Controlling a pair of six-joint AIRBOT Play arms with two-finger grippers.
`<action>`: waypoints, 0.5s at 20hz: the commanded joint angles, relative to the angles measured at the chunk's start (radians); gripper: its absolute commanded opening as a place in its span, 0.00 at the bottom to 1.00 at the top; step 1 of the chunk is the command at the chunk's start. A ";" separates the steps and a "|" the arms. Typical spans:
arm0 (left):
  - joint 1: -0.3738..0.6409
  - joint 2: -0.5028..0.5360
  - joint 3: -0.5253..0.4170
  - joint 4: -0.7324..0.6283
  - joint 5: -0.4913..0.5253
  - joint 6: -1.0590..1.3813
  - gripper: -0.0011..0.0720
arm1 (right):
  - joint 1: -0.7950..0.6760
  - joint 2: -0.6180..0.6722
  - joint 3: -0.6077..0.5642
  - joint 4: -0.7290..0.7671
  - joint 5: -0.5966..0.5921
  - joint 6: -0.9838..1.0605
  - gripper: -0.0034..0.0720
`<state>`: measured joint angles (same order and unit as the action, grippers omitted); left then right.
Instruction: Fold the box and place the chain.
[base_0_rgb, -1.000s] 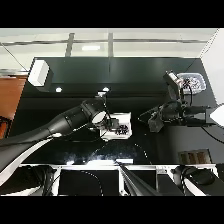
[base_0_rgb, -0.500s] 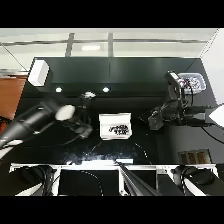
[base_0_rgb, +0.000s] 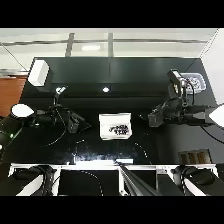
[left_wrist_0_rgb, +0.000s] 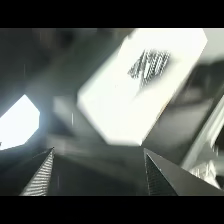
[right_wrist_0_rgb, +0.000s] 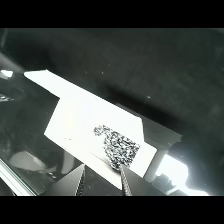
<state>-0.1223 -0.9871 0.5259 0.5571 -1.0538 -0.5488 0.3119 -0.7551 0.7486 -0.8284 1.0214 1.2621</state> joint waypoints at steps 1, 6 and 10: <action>-0.014 -0.063 -0.035 -0.220 0.109 0.562 0.88 | 0.000 0.000 0.001 0.019 -0.021 0.006 0.41; -0.157 -0.161 -0.033 -0.166 0.211 0.974 1.00 | 0.000 0.000 0.001 0.015 -0.015 0.006 0.41; -0.214 -0.171 -0.027 -0.019 0.220 0.924 0.96 | 0.000 0.000 0.001 0.014 -0.014 0.006 0.41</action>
<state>-0.2932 -1.1423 0.4976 0.4717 -0.8673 0.3248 0.3119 -0.7551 0.7490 -0.8131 1.0061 1.2686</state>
